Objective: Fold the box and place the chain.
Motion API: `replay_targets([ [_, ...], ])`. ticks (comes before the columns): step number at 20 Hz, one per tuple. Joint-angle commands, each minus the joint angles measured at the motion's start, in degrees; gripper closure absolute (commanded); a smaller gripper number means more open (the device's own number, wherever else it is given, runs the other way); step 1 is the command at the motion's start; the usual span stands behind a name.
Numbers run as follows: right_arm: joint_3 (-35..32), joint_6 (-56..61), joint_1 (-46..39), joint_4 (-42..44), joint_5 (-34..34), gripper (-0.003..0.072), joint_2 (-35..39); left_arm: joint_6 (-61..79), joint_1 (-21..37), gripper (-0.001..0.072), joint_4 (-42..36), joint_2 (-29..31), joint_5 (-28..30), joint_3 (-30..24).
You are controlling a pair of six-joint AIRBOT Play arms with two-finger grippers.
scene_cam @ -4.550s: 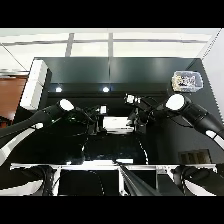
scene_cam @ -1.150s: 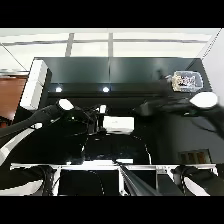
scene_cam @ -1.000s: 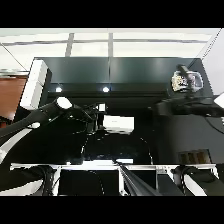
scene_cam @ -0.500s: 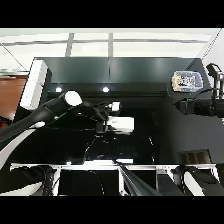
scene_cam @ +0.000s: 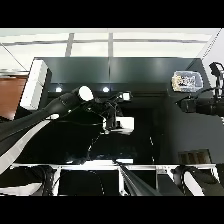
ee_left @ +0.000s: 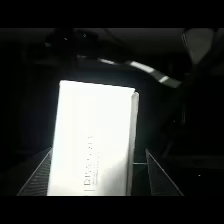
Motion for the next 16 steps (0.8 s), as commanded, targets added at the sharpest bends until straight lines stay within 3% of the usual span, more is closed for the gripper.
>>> replay_targets([
  [1, -0.02, -0.42, -0.04, -0.07, -1.38, 0.0671, 0.02, -2.69, -0.09, 0.0004, 2.12, -0.39, -1.77, 0.44],
  [16, -0.02, -0.44, -0.04, -0.07, -1.62, 0.0671, 0.0, -2.86, -0.09, 0.0005, 6.38, -0.39, 0.37, 2.01],
])
